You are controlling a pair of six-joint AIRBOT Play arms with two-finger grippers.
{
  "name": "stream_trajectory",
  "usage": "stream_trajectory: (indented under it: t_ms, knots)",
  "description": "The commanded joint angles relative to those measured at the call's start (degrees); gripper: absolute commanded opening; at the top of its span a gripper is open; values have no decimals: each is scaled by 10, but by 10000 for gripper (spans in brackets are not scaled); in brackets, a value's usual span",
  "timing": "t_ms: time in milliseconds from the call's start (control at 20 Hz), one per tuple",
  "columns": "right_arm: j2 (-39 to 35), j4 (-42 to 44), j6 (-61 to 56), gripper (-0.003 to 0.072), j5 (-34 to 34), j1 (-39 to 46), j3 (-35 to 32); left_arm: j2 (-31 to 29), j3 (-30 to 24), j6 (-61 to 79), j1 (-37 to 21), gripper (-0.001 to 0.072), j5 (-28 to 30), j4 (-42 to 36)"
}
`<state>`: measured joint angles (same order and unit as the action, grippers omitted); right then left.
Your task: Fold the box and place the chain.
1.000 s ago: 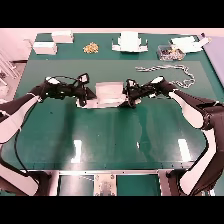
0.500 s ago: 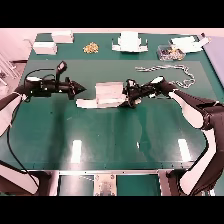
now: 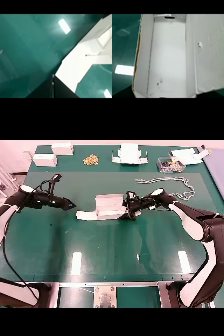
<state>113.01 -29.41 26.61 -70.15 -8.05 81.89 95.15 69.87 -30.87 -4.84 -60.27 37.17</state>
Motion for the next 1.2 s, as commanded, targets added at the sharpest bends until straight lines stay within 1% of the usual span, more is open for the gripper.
stream_trajectory:
  t_ms: [0, 150, 400, 500, 650, 800, 950, 1150]
  knots:
    - [0, 0, 0, 570, 0, 0, 0, -7, 0, -146, -1, 15, 6, 104]
    - [0, 0, 0, 570, 0, 0, 0, -7, 0, -221, -1, 15, -5, 159]
    - [0, 0, 0, 570, 0, 0, 0, -5, -1, -246, 3, 15, -9, 166]
    - [0, 0, 0, 570, 0, 0, 0, -5, -1, -241, 25, 15, -11, 165]
    - [0, 0, 0, 570, 0, 0, 0, -5, -1, -241, 68, 14, 35, 165]
    - [0, 0, 0, 570, 0, 0, 0, 16, -2, -239, 104, 15, 33, 162]
    - [0, 0, 0, 570, 0, 0, 0, 23, -1, -224, 115, 16, 57, 143]
    - [0, 0, 0, 570, 0, 0, 0, 20, 0, -165, 115, 14, 40, 53]
